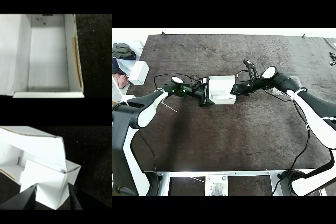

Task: Fold the box and place the chain.

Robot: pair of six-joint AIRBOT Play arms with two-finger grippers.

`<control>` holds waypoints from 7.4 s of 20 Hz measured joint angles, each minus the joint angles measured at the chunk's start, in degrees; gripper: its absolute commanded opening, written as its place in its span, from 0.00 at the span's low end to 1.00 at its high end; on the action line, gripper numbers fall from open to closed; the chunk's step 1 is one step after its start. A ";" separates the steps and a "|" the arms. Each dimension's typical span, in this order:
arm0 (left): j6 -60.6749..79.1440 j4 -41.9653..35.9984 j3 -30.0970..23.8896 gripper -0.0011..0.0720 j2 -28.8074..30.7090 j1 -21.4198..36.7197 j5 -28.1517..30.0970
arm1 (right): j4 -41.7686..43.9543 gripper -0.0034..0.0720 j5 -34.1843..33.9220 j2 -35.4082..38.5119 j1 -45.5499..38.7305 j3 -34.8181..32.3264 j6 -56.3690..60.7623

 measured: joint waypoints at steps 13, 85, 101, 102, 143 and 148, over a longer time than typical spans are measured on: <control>0.00 0.02 0.00 0.49 0.04 0.04 0.04 | -12.26 0.62 0.15 -5.09 5.01 6.05 10.86; 0.00 0.00 0.00 0.49 0.02 0.00 0.00 | -37.31 0.51 -18.45 22.88 -12.46 -14.82 14.58; 0.00 0.02 0.00 0.49 0.02 0.00 0.00 | -29.53 0.47 1.66 0.04 -23.39 4.92 5.81; 0.00 0.02 0.00 0.49 0.02 0.00 0.00 | -28.85 0.47 2.86 -1.14 -23.47 6.27 5.27; 0.00 0.02 0.00 0.49 0.02 0.00 0.00 | -16.68 0.03 -18.34 35.43 -0.44 9.86 -4.07; -0.02 0.02 0.00 0.49 0.02 0.00 0.00 | -16.48 0.03 -22.73 33.05 9.35 9.86 -5.16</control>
